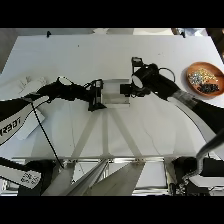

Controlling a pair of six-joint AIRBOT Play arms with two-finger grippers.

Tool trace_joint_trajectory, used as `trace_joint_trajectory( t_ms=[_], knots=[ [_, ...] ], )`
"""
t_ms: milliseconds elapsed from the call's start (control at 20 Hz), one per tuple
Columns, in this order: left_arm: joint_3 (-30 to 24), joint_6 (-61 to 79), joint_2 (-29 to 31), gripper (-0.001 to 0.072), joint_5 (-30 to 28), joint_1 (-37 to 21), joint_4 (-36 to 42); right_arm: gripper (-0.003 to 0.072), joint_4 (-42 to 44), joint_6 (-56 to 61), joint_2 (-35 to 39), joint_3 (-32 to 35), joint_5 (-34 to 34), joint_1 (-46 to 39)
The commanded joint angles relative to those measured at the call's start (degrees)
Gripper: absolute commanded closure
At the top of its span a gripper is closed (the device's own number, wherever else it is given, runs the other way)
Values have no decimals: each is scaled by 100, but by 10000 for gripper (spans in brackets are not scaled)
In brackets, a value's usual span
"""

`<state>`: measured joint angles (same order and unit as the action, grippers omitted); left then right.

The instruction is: Fold the box and place the chain.

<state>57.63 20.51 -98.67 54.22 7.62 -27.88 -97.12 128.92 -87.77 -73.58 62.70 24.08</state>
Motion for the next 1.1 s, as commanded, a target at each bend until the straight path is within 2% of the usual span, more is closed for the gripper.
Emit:
trace_joint_trajectory(
  t_ms=[0, 200, 350, 550, 800, 900, 1050],
  knots=[
    [0, 0, -2, 494, 2, -2, -4, 282, -120, -737, 791, -13, 122, -382],
    [0, 0, -2, 494, 2, -2, -4, 282, -861, -1054, 1412, -13, 426, -1309],
    [0, 0, 0, 494, 0, -2, -4, 281, -938, -2052, 1482, -13, 575, -2393],
    [0, 0, 0, 494, 2, -2, -4, 267, -887, -2586, 1392, -11, 219, -3993],
    [0, 0, -2, 494, 2, -2, -4, 262, -855, -3279, 855, -11, -234, -5510],
    [0, 2, -2, 494, 2, -2, -4, 178, -654, -3523, 459, -11, -452, -5871],
    [0, 0, -2, 494, 2, -2, -4, 162, -476, -3587, -96, -11, -1097, -6035]
  ],
)
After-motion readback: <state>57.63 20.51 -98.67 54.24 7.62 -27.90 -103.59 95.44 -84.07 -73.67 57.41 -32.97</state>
